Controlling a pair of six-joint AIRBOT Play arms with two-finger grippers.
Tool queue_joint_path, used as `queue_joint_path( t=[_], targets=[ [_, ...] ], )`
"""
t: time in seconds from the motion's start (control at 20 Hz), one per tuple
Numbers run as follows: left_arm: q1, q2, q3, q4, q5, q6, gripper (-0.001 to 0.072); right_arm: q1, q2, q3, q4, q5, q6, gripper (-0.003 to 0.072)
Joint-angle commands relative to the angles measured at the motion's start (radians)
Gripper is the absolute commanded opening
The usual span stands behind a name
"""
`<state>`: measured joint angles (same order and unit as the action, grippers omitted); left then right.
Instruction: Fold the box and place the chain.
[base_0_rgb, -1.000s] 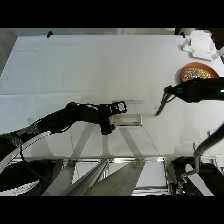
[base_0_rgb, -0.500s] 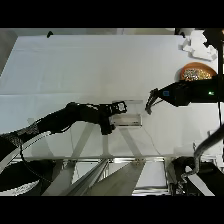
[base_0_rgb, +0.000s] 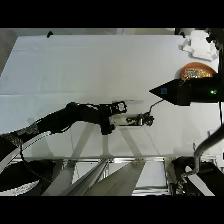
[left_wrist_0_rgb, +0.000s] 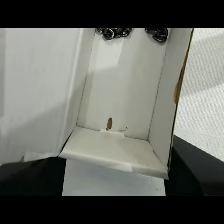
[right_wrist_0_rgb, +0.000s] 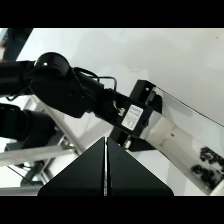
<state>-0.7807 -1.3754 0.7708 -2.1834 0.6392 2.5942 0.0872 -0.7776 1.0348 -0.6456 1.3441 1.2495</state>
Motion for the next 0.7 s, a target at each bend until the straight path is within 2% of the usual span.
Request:
queue_joint_path(
  t=[0.0,0.15,0.25,0.3,0.4,0.5,0.65],
  targets=[
    [0.000,0.001,0.001,0.000,0.000,0.000,0.0397,0.001,0.000,-0.001,-0.164,0.016,0.003,0.0020],
    [0.000,0.001,0.001,0.000,0.000,0.000,0.0397,0.001,0.000,-0.024,-0.482,0.008,-0.002,0.0021],
    [0.000,0.001,0.001,0.000,0.000,0.000,0.0397,0.001,-0.006,-0.091,-0.605,-0.018,-0.025,0.0022],
    [0.000,0.001,0.001,0.000,0.000,0.000,0.0397,0.001,-0.013,-0.143,-0.612,-0.040,-0.061,0.0070],
    [0.000,0.001,0.001,0.000,0.000,0.000,0.0397,0.001,-0.040,-0.257,-0.597,-0.099,-0.158,0.0354],
    [0.000,0.001,0.001,0.000,0.000,0.000,0.0397,0.001,-0.083,-0.345,-0.605,-0.168,-0.211,0.0353],
    [0.000,0.001,0.001,0.000,0.000,0.000,0.0397,0.001,-0.167,-0.379,-0.600,-0.241,-0.246,0.0356]
  ],
)
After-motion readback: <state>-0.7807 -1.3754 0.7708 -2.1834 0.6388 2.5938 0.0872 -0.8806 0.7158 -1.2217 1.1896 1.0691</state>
